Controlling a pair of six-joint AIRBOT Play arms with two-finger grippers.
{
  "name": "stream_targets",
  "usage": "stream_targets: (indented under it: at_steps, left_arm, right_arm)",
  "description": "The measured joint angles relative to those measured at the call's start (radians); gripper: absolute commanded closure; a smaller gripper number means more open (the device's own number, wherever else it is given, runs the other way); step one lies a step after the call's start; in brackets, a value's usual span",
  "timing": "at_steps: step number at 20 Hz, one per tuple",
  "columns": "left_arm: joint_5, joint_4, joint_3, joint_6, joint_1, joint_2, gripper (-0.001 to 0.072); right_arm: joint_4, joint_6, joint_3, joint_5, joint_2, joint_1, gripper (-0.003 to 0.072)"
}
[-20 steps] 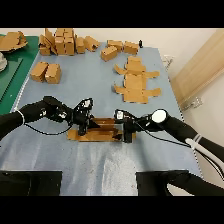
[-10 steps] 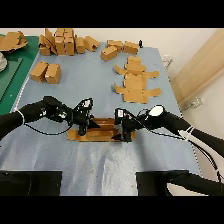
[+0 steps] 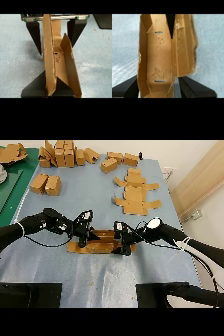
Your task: Fold the box.
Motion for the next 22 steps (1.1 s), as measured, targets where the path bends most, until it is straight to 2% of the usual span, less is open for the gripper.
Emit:
stream_targets:
  at_steps: [15, 16, 17, 18, 22]
  left_arm:
    - [0.000, 0.000, 0.000, 0.000, 0.000, 0.000, 0.0697]
    - [0.000, 0.000, 0.000, 0.000, 0.000, 0.000, 0.0698]
    - [0.000, 0.000, 0.000, 0.000, 0.000, 0.000, 0.0697]
    - [0.000, 0.000, 0.000, 0.000, 0.000, 0.000, 0.0697]
    - [0.000, 0.000, 0.000, 0.000, 0.000, 0.000, 0.0697]
  right_arm:
    - [-0.005, -0.045, 0.000, -0.050, -0.035, 0.042, -0.0016]
    - [-0.008, -0.046, 0.000, -0.054, -0.036, 0.046, 0.0010]
    - [-0.016, -0.047, 0.000, -0.057, -0.036, 0.048, 0.0081]
    - [-0.024, -0.047, 0.000, -0.059, -0.036, 0.050, 0.0115]
    - [-0.051, -0.046, 0.000, -0.064, -0.036, 0.054, 0.0114]
